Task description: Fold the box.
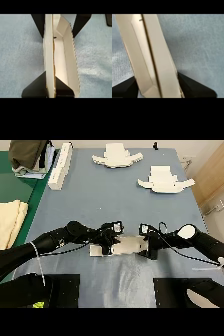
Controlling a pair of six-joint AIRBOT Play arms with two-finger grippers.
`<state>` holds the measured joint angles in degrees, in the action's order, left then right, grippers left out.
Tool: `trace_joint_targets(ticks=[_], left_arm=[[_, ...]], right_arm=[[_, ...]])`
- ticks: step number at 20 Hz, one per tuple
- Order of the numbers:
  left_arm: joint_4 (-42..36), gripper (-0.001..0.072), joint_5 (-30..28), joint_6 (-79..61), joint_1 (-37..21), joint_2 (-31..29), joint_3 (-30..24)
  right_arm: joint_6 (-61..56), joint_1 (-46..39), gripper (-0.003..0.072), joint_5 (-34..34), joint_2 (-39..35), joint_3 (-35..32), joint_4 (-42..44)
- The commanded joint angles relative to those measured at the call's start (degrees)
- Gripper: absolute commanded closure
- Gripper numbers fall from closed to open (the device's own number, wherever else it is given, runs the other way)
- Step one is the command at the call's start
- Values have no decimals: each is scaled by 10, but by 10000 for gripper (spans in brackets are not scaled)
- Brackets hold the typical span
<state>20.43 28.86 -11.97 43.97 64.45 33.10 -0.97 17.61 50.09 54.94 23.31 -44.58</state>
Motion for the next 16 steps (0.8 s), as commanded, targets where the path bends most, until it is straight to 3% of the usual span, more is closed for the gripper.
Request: trace_joint_targets(ticks=[1, 8, 11, 16], left_arm=[[0, 694, -2, 0, 0, 0, 0], [0, 693, -2, 0, 0, 0, 0], [0, 694, -2, 0, 0, 0, 0], [0, 693, -2, 0, 0, 0, 0]], right_arm=[[-14, 0, -30, 52, 4, -4, 2], [-54, 0, -29, 45, 3, -3, -28], [-125, 0, -26, 54, -25, -3, -86], [-134, 0, -24, 40, -54, -9, -90]])
